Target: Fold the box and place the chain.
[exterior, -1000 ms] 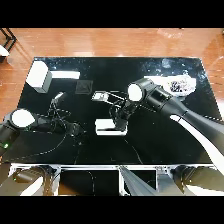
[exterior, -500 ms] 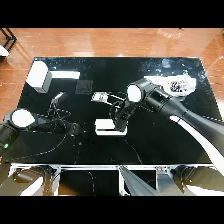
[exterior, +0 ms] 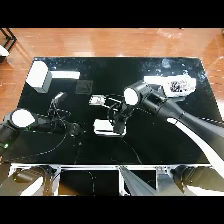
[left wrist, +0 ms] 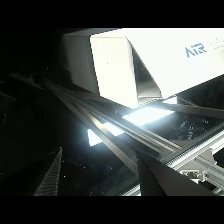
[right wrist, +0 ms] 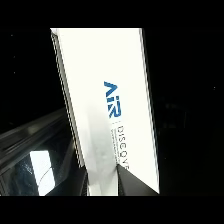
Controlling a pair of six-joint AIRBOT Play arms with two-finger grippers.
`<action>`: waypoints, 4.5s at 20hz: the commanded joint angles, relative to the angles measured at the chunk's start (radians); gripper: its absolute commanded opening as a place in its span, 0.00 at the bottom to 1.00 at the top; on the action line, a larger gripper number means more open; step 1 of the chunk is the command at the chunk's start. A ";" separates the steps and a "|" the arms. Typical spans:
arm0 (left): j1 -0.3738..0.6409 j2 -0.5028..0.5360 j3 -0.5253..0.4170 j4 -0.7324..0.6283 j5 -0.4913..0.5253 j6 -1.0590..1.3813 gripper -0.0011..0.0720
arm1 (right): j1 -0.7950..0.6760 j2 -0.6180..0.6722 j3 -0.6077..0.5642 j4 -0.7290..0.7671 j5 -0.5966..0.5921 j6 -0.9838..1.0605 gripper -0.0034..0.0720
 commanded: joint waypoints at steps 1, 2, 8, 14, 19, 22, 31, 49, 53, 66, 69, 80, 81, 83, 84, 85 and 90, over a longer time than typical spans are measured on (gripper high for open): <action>0.000 0.000 0.000 0.000 0.000 0.000 0.79 | 0.002 -0.001 0.000 -0.005 0.007 0.004 0.22; 0.000 0.000 0.000 0.000 0.000 0.000 0.79 | 0.002 -0.001 0.000 -0.005 0.007 0.004 0.23; 0.000 0.000 0.000 0.000 0.000 0.000 0.79 | 0.002 -0.001 0.000 -0.005 0.006 0.009 0.24; 0.000 0.000 0.000 0.000 0.000 0.000 0.79 | 0.002 0.000 0.000 -0.025 0.008 0.045 0.40; 0.000 0.000 0.000 0.000 0.000 0.000 0.79 | 0.019 -0.002 0.000 -0.023 0.011 0.046 0.40; 0.000 0.000 0.000 0.000 0.003 0.000 0.79 | 0.044 -0.005 -0.006 -0.023 0.005 0.053 0.40; 0.000 0.000 0.000 0.000 0.019 0.000 0.79 | 0.045 0.033 -0.009 -0.027 0.006 0.168 0.40; 0.000 0.000 0.000 -0.001 0.040 0.000 0.79 | -0.257 0.358 -0.575 0.758 -0.416 0.500 0.07; 0.000 0.000 0.000 -0.003 0.040 0.000 0.79 | -0.171 0.306 -0.599 0.861 -0.555 0.481 0.07; 0.000 -0.009 0.000 -0.004 0.040 0.000 0.79 | -0.144 0.241 -0.599 0.863 -0.569 0.482 0.07; 0.000 -0.013 0.000 -0.004 0.041 0.000 0.79 | -0.144 0.232 -0.599 0.838 -0.570 0.486 0.07; 0.000 -0.013 0.000 -0.008 0.041 0.000 0.79 | -0.082 0.169 -0.599 0.834 -0.648 0.480 0.07; 0.000 -0.013 0.000 -0.008 0.040 0.000 0.79 | -0.082 0.169 -0.599 0.834 -0.647 0.473 0.07; 0.000 -0.013 0.000 -0.008 0.040 0.000 0.79 | -0.082 0.178 -0.599 0.835 -0.644 0.463 0.07; 0.000 -0.013 0.000 -0.008 0.040 0.000 0.79 | -0.082 0.193 -0.598 0.838 -0.644 0.454 0.07; 0.000 -0.013 0.000 -0.008 0.040 0.000 0.79 | -0.087 0.215 -0.598 0.838 -0.636 0.452 0.07; 0.001 -0.013 0.023 0.023 0.041 0.061 0.79 | -0.221 0.435 -0.598 0.816 -0.497 0.429 0.07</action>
